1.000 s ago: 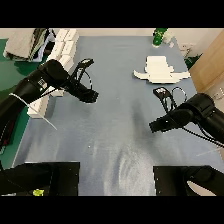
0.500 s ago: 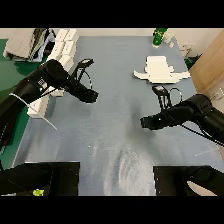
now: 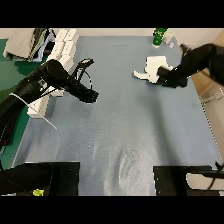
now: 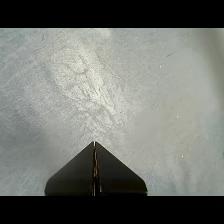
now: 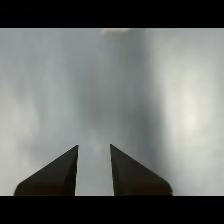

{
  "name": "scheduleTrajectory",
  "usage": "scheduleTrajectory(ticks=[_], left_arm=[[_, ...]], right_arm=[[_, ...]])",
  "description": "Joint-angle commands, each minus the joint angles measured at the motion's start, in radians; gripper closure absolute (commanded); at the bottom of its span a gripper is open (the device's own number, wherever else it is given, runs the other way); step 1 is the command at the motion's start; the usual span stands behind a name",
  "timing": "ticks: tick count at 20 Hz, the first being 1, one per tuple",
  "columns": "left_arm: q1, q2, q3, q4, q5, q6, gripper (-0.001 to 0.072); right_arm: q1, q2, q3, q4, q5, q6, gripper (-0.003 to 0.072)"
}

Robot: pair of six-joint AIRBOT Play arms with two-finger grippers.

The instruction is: Fold the box.

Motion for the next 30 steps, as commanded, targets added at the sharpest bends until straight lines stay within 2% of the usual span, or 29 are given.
scheduleTrajectory(ticks=[1, 3, 5, 8, 12, 19, 23, 30], left_arm=[[0.000, 0.000, 0.001, 0.000, 0.000, 0.000, 0.0697], [0.000, 0.000, 0.001, 0.000, 0.000, 0.000, 0.0697], [0.000, 0.000, 0.001, 0.000, 0.000, 0.000, 0.0697], [0.000, 0.000, 0.001, 0.000, 0.000, 0.000, 0.0696], [0.000, 0.000, 0.001, 0.000, 0.000, 0.000, 0.0696], [0.000, 0.000, 0.001, 0.000, 0.000, 0.000, 0.0696], [0.000, 0.000, 0.001, 0.000, 0.000, 0.000, 0.0696], [0.000, 0.000, 0.001, 0.000, 0.000, 0.000, 0.0696]], right_arm=[[-0.280, -0.303, 0.344, 0.134, -0.053, -0.093, 0.0366], [-0.366, -0.440, 0.446, 0.221, -0.063, -0.161, 0.0366], [-0.409, -0.529, 0.492, 0.230, 0.026, -0.217, 0.0366], [-0.433, -0.627, 0.550, 0.227, 0.173, -0.217, 0.0366], [-0.451, -0.734, 0.615, 0.229, 0.221, -0.207, 0.0366], [-0.508, -0.747, 0.619, 0.243, 0.272, -0.208, 0.0367], [-0.506, -0.747, 0.619, 0.319, 0.251, -0.333, 0.0366], [-0.505, -0.747, 0.619, 0.342, 0.201, -0.357, 0.0387]])
